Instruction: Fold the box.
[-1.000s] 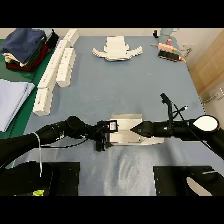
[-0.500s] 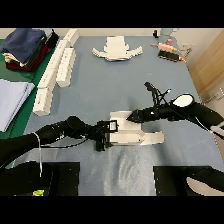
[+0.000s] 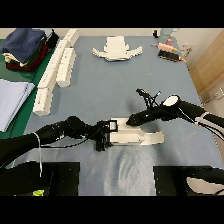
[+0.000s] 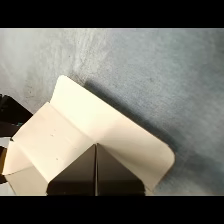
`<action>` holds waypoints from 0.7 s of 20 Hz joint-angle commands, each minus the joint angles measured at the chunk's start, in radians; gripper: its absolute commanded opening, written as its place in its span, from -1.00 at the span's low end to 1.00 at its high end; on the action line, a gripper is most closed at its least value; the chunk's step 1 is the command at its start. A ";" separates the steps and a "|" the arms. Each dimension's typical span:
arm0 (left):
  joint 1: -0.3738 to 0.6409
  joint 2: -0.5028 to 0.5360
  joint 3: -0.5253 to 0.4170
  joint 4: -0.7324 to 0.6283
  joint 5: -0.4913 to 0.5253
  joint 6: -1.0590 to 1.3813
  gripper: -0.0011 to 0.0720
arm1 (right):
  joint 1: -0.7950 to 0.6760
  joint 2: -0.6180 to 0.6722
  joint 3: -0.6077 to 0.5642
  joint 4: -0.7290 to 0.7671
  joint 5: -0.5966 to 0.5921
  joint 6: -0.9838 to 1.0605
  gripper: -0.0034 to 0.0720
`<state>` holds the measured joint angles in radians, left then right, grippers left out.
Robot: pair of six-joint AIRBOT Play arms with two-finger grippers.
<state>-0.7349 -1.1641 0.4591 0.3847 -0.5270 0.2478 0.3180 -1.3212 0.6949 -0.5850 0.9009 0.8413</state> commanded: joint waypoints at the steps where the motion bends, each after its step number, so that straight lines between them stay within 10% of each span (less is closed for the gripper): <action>1: 0.000 0.000 0.001 0.001 0.001 0.002 0.13 | 0.001 -0.010 0.002 -0.006 -0.001 -0.023 -0.90; 14: -0.001 0.000 0.001 0.001 0.001 0.002 0.13 | 0.000 0.160 0.035 -0.003 0.072 -0.023 -0.90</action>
